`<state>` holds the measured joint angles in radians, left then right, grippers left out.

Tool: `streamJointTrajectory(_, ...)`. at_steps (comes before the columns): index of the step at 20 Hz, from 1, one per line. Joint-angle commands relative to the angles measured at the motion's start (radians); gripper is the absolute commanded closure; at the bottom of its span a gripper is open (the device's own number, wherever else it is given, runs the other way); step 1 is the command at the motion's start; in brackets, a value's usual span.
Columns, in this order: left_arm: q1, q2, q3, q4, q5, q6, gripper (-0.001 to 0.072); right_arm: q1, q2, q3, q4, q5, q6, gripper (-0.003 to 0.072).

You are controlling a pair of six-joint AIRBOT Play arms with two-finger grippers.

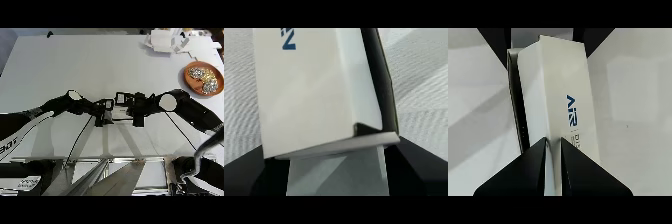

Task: Fold the box and place the chain.

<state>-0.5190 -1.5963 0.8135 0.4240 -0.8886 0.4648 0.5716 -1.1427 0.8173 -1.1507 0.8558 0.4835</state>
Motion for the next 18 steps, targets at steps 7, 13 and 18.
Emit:
streamJointTrajectory(7, 0.000, 0.000, 0.000, 0.003, -0.006, 0.002, 0.0503, 0.001, -0.035, -0.001, 0.008, 0.094, 0.008, 0.0485)
streamJointTrajectory(13, 0.000, 0.000, 0.000, 0.003, -0.006, 0.002, 0.0503, 0.000, -0.022, -0.001, 0.049, 0.116, 0.004, 0.0403)
streamJointTrajectory(18, 0.000, 0.000, 0.000, 0.003, -0.006, 0.002, 0.0503, 0.000, -0.008, -0.001, 0.060, 0.099, 0.005, 0.0260)
